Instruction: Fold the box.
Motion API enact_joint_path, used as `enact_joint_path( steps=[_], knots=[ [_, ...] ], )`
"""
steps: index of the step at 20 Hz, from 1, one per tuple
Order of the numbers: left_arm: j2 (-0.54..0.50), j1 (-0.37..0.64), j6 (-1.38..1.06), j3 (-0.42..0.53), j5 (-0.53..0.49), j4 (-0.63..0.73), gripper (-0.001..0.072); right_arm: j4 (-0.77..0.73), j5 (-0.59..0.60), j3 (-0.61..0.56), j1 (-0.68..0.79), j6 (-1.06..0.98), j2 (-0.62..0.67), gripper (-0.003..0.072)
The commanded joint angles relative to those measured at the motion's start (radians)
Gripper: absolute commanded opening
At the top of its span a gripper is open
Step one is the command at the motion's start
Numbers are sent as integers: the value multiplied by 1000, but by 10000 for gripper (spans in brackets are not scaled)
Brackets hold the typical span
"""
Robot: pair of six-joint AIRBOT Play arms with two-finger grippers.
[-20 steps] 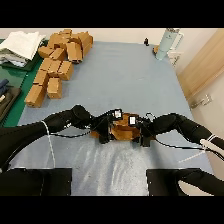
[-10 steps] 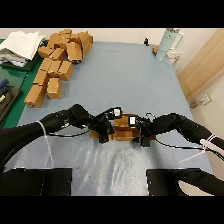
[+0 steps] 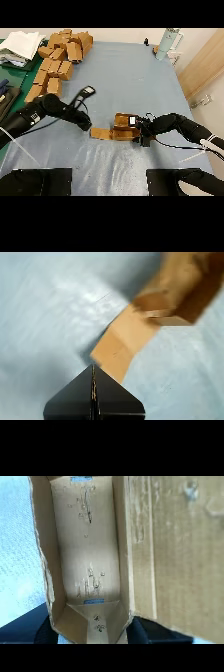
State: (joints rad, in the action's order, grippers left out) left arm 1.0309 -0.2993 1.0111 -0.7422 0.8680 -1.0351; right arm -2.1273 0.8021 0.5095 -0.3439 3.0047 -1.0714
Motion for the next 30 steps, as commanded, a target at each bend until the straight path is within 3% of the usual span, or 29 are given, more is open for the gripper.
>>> enact_joint_path(
  steps=[1, 5, 11, 30],
  knots=[
    [18, 82, 480, 16, 82, -92, 13, 0, 0, 0, 0, 0, -1, 513],
    [133, 14, 478, 35, 37, 39, 13, 0, 0, 0, 0, 0, 0, 513],
    [203, -140, 500, 34, -160, 94, 13, 0, 0, 0, 0, 0, -1, 513],
    [161, -206, 462, 32, -151, 198, 12, 0, 0, 0, 0, 0, -1, 513]
  ],
)
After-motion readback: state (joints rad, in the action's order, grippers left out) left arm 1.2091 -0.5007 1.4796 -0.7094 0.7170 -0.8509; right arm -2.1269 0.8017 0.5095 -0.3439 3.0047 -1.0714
